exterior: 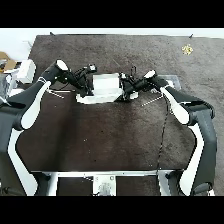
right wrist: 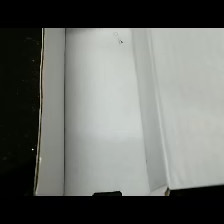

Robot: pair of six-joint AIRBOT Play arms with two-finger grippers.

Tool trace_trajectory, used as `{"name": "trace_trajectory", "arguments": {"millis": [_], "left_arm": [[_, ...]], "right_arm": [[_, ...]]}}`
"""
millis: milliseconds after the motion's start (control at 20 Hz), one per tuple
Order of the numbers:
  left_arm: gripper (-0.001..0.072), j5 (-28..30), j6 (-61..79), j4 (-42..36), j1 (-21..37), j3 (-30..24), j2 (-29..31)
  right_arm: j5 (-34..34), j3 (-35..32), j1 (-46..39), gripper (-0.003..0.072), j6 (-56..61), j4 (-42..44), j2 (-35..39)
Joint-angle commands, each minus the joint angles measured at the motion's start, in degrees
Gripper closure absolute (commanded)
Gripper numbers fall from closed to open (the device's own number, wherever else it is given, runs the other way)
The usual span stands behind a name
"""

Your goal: Fold the box and place the chain.

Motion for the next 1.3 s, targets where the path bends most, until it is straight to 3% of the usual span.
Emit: {"name": "trace_trajectory", "arguments": {"millis": [0,500,800,1250], "left_arm": [[0.0336,-2.99,-1.18,2.16,0.00,0.44,0.00],[0.0335,-3.37,-3.58,9.42,0.26,0.42,-0.02],[0.0335,-8.66,-2.32,-1.40,0.35,0.39,-0.04],[0.0365,-4.90,-0.90,-0.37,0.35,-2.71,-0.04]], "right_arm": [[0.07,0.00,0.02,0.0237,-0.09,-0.04,-0.04],[0.09,0.00,0.02,0.0237,-0.09,-0.04,-0.04],[0.07,0.00,0.02,0.0237,-0.09,-0.04,-0.04],[0.07,0.00,0.02,0.0237,-0.09,-0.04,-0.04]]}}
